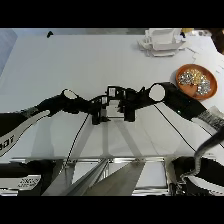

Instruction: Fold the box and place the chain.

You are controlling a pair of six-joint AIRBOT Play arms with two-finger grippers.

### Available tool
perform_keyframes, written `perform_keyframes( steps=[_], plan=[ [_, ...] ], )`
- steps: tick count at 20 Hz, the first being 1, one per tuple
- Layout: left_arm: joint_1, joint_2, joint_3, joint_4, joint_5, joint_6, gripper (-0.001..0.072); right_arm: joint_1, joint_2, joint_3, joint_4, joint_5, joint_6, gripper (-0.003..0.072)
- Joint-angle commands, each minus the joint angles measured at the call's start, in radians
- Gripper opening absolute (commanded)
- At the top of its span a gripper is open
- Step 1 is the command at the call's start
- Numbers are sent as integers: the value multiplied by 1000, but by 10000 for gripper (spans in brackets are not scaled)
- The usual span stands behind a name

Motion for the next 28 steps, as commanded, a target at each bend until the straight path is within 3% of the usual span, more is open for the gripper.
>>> perform_keyframes(
  steps=[1,20,21,24,28],
  plan=[
    [-1,0,-1,2,-3,0,71,0,4,1,-18,-4,4,156],
    [-1,0,-1,1,-3,0,71,-1,1,-47,0,-22,60,161],
    [-1,0,-1,2,-3,0,71,-1,1,-47,13,-22,60,178],
    [-1,0,-1,2,-3,0,71,-1,2,-47,36,-22,60,345],
    [-1,0,-1,2,-3,1,71,-1,36,-47,66,-22,59,346]
  ],
)
